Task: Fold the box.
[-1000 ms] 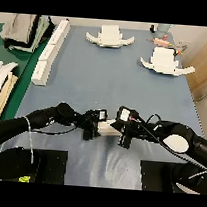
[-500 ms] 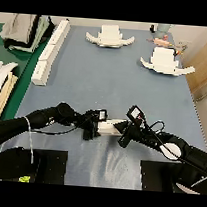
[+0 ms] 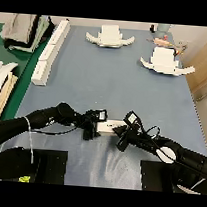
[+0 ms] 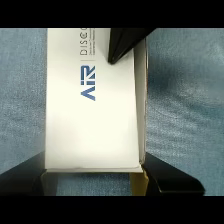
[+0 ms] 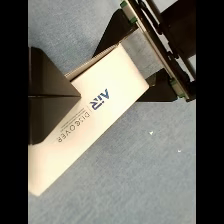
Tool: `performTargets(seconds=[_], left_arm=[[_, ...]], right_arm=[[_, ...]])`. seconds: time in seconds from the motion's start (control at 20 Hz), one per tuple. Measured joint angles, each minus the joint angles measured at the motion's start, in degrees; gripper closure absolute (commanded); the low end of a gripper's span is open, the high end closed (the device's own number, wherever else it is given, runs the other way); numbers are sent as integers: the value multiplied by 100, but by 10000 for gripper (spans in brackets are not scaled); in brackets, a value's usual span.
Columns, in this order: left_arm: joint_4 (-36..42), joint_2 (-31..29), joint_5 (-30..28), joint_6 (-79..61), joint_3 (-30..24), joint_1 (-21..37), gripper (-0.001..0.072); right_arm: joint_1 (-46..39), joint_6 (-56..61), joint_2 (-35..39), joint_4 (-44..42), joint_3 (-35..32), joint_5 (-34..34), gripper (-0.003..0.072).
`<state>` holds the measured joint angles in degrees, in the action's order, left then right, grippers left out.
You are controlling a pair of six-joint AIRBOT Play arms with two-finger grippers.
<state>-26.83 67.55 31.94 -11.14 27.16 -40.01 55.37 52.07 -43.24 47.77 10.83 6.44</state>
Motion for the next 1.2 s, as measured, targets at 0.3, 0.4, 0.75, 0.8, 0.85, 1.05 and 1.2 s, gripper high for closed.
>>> performTargets(seconds=[0.3,0.4,0.75,0.8,0.85,1.05,1.2], left_arm=[[2,0,0,2,0,-4,212],[2,0,0,2,0,-4,212],[7,-2,11,7,0,-4,212],[15,0,11,22,0,-4,213],[15,0,9,22,0,-4,212],[13,0,7,15,0,-4,212],[13,0,4,13,0,-4,212]], right_arm=[[39,24,-31,-39,-76,-105,682],[39,42,-35,-39,-83,-122,682],[48,52,262,0,107,293,681],[57,52,354,4,133,334,681],[48,50,455,2,181,177,681],[13,46,673,72,236,17,681],[-59,44,723,138,262,7,681]])
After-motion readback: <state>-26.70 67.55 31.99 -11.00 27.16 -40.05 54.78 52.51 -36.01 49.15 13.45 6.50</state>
